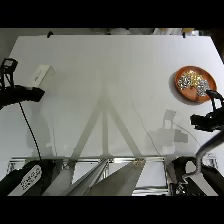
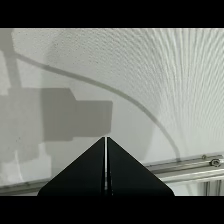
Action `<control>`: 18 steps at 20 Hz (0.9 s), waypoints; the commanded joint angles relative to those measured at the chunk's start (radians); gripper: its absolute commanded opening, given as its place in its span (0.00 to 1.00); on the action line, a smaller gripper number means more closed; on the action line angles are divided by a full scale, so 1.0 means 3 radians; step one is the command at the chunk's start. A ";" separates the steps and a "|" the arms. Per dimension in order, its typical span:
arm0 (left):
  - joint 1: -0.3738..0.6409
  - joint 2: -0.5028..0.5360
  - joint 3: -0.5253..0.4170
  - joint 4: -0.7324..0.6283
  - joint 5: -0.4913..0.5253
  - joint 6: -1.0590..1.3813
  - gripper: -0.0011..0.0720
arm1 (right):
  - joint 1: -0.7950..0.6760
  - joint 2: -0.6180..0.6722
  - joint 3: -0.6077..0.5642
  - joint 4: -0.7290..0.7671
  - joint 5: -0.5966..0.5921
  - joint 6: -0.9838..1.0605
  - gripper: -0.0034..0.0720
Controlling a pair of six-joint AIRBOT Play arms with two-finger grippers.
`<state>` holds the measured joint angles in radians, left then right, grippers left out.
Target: Fold the box and place the chain.
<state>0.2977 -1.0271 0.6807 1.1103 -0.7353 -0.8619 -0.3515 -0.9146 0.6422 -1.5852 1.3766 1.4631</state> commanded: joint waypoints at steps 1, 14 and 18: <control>0.0051 -0.0329 0.0000 0.0202 -0.0098 -0.0306 0.61 | -0.0003 -0.0003 0.0000 0.0000 0.0000 0.0001 0.07; 0.0046 -0.0665 0.0000 0.0347 -0.0445 -0.0716 0.97 | -0.0003 -0.0003 0.0000 0.0000 0.0000 0.0000 0.07; 0.0045 -0.0313 0.0000 0.0431 -0.0458 -0.0720 0.97 | -0.0003 -0.0003 0.0000 0.0000 0.0000 0.0000 0.07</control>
<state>0.3119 -1.1820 0.6811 1.2259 -0.8677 -1.0672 -0.3515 -0.9146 0.6422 -1.5852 1.3766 1.4631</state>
